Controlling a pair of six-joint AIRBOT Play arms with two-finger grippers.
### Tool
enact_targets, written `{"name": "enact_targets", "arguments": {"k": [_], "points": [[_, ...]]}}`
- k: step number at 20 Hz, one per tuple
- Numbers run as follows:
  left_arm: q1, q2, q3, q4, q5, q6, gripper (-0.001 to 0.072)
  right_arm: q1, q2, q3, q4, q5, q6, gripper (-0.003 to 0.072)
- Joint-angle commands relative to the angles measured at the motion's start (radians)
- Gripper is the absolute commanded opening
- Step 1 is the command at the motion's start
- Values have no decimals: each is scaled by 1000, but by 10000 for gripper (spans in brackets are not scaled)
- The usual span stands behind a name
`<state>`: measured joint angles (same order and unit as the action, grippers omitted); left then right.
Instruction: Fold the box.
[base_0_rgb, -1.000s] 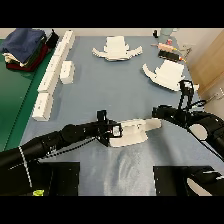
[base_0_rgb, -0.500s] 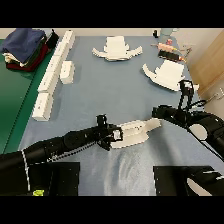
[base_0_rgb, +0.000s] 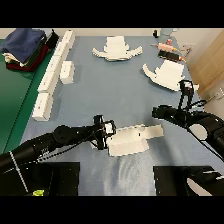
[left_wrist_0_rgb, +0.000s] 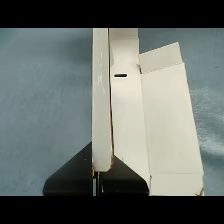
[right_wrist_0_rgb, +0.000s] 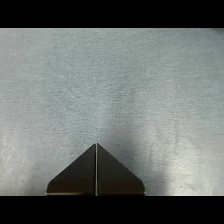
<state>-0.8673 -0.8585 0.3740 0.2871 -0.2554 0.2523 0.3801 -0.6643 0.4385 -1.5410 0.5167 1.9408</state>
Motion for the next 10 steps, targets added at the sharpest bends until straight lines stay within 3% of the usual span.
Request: {"name": "enact_targets", "arguments": {"k": [1,10], "points": [[80,4,3,-2,-159,-8,15,0,1,0,0,0,0,3],[83,-26,4,8,-209,24,15,0,1,0,0,-1,0,4]]}}
